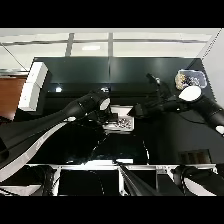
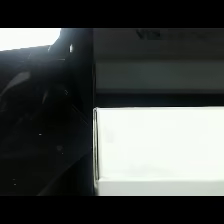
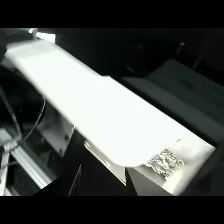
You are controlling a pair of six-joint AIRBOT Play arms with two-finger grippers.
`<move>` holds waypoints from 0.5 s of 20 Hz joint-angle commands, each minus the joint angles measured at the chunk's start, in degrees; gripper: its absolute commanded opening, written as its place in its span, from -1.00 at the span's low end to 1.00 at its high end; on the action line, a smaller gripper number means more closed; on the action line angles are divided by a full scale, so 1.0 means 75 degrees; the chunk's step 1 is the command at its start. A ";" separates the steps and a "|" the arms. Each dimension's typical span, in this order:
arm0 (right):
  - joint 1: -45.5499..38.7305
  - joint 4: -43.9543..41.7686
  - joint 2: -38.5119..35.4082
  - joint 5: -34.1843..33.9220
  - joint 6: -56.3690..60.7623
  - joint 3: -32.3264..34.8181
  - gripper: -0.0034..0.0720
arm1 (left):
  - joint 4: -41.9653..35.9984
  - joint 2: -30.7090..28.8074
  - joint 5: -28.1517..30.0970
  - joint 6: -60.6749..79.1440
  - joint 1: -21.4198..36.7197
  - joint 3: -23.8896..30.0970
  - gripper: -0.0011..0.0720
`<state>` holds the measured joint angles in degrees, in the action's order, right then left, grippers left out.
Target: Fold the box and place the chain.
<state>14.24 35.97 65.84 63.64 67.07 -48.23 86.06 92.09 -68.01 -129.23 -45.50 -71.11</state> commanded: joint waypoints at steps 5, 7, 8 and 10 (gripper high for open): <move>-0.2565 0.3185 -0.1568 0.2961 0.0277 -0.0262 -0.02 | 0.0035 -0.0003 0.0087 0.0000 0.0009 0.0000 -0.90; -0.2739 0.3182 -0.1842 0.2734 0.0195 -0.0184 -0.02 | -0.0009 -0.0003 0.0172 0.0003 0.0029 0.0000 -0.89; -0.2734 0.3159 -0.1848 0.2710 0.0198 -0.0169 -0.02 | 0.0000 0.0006 0.0178 -0.0096 0.0026 0.0000 -0.89; -0.2734 0.2993 -0.1848 0.2556 0.0175 -0.0035 -0.02 | 0.0125 0.0000 0.0117 -0.0970 0.0017 0.0000 -0.90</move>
